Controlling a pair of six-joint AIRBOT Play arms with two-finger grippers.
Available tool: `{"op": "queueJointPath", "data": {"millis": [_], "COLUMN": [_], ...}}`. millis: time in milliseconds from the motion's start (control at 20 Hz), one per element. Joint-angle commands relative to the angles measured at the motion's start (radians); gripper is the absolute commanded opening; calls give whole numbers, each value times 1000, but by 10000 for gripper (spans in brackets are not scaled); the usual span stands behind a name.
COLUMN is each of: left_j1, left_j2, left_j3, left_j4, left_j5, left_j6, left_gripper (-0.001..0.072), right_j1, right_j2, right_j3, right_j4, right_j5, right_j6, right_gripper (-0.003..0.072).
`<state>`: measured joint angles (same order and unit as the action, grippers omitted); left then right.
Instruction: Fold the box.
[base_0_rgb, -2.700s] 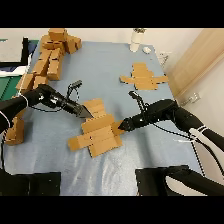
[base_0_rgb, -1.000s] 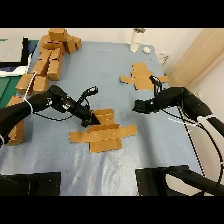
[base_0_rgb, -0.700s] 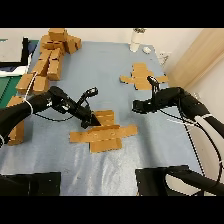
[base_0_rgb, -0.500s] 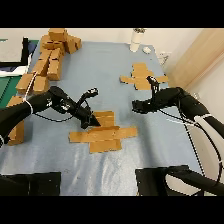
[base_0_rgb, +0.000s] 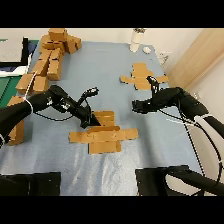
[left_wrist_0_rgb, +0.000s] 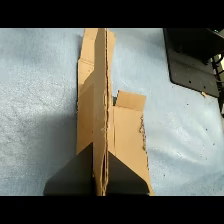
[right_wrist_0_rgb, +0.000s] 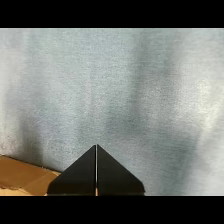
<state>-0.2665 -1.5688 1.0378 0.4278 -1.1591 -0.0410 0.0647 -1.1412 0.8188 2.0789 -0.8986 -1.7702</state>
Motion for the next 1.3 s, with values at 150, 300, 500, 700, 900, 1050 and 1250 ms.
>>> {"op": "queueJointPath", "data": {"millis": [150, 300, 500, 700, 900, 1050, 1250], "left_j1": [0, 0, 0, 0, -1, -1, -1], "left_j2": [-22, -22, -22, -22, -22, -22, -22], "left_j3": [1, 1, 2, 2, 1, 2, 2], "left_j4": [22, 22, 18, 18, 18, 18, 18], "left_j5": [8, 3, 5, 5, 4, 4, 4], "left_j6": [-8, -8, -8, -8, -8, -8, -8], "left_gripper": [12, 13, 12, 13, 12, 12, 13], "right_j1": [0, 0, 86, 377, 777, 1042, 1221], "right_j2": [0, 2, 100, 250, 275, 276, 267], "right_j3": [0, 1, 5, 2, -57, -199, -347], "right_j4": [1, 21, -110, -433, -661, -880, -919], "right_j5": [-1, -36, -189, -256, -199, -52, 101], "right_j6": [0, 0, 169, 491, 521, 557, 557], "right_gripper": [4, 3, 3, 3, 3, 2, 299]}}
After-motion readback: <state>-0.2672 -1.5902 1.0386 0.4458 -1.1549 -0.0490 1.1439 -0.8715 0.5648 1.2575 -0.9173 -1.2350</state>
